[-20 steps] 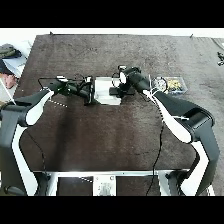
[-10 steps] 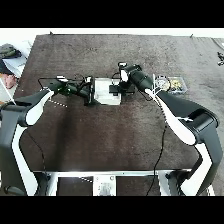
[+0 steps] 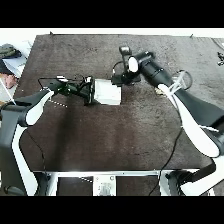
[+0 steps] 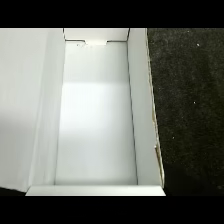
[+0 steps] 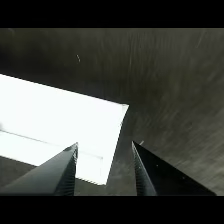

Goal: Fold the box and place the chain.

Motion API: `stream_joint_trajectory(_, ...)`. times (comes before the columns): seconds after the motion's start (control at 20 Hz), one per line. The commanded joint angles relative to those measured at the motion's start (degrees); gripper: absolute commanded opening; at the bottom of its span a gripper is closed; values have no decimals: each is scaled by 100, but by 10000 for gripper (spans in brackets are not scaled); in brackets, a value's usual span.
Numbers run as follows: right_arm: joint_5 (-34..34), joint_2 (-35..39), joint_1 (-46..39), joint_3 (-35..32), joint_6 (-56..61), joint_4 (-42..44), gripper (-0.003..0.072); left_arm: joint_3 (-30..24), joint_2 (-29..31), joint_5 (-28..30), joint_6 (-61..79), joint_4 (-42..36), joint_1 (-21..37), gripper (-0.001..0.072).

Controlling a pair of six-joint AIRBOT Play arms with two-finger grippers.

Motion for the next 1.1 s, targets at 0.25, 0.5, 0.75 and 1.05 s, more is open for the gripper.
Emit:
stream_joint_trajectory(0.25,-586,1521,-1095,-544,-1097,-503,404,-2,0,4,0,0,4,278)
stream_joint_trajectory(0.5,-977,1670,-2422,-1735,-1270,-350,379,-2,-2,7,0,0,4,278)
stream_joint_trajectory(0.75,-1058,1029,-3119,-1843,-1711,256,379,-2,-2,4,0,0,7,278)
stream_joint_trajectory(1.05,-1014,166,-3213,-1635,-1921,527,378,-2,-2,2,0,-2,4,278)
